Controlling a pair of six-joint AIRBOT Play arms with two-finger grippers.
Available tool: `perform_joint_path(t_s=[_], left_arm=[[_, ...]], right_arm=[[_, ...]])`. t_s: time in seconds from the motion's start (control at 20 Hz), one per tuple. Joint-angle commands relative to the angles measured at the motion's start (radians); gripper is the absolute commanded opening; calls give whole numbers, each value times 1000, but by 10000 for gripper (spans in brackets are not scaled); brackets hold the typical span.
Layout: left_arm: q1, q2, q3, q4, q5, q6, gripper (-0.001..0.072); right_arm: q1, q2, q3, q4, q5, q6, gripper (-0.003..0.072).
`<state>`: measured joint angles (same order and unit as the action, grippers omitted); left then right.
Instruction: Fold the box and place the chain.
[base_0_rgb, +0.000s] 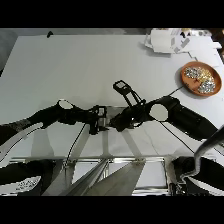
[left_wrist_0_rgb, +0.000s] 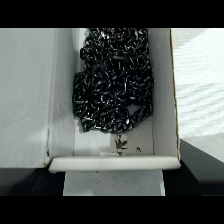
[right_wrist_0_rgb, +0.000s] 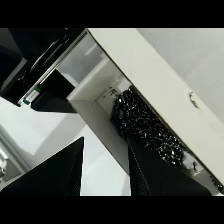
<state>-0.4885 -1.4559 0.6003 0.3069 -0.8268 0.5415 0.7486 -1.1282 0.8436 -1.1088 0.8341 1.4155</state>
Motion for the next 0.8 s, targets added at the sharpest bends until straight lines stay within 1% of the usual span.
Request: perform_joint_path(t_s=[0.0,0.15,0.25,0.35,0.5,0.65,0.7,0.75], left_arm=[[1,1,1,0,0,0,150],[1,1,1,0,0,0,150],[1,1,1,0,0,0,150],[1,1,1,0,0,0,150],[1,1,1,0,0,0,150],[1,1,1,0,0,0,150],[1,1,0,0,0,0,150],[1,1,1,0,0,0,150]], right_arm=[[-11,43,36,-36,62,0,304],[-92,122,105,-114,143,2,292],[-167,166,113,-176,185,2,288],[-253,174,113,-241,227,13,287],[-385,142,112,-332,232,68,287],[-481,59,112,-374,225,101,289],[-505,20,112,-380,215,103,303],[-521,-19,112,-380,201,103,358]])
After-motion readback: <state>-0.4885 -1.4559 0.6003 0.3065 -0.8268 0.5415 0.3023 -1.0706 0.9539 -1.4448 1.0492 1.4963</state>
